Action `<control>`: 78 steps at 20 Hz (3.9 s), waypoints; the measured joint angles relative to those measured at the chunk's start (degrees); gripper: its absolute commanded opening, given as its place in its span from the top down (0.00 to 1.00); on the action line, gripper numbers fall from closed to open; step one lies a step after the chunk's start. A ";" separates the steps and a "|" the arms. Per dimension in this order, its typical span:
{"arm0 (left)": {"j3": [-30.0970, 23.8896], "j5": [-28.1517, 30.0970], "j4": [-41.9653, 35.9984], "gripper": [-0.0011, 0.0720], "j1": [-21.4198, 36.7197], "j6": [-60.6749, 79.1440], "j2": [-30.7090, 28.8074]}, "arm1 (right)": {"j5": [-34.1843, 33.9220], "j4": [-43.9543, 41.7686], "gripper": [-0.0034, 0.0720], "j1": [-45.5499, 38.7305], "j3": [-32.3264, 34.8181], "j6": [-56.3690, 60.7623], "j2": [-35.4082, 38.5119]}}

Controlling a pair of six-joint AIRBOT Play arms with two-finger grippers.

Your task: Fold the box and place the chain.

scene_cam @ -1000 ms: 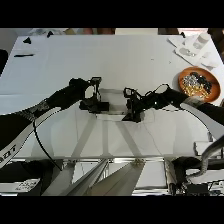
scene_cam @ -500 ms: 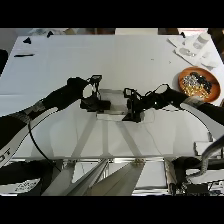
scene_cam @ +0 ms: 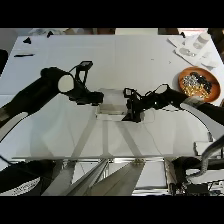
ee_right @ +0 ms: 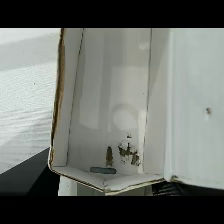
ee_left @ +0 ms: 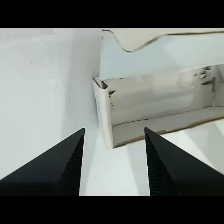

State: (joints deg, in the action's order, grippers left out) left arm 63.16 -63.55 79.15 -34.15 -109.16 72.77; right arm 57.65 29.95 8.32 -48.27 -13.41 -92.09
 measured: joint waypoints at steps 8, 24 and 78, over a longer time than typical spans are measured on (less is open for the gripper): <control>-2.36 2.40 0.17 0.42 0.61 25.18 -10.10 | 0.02 0.00 0.50 0.00 0.00 0.02 0.00; -18.49 4.92 -34.29 0.03 23.89 108.69 -4.22 | 0.02 0.02 0.50 0.00 0.00 0.02 -0.02; -13.51 0.33 -50.56 0.55 19.06 137.15 21.16 | -0.15 0.02 0.50 -0.02 0.00 0.04 0.00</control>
State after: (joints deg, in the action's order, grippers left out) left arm 49.65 -63.22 28.60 -15.09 27.99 93.93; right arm 57.49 29.98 8.29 -48.27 -13.37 -92.09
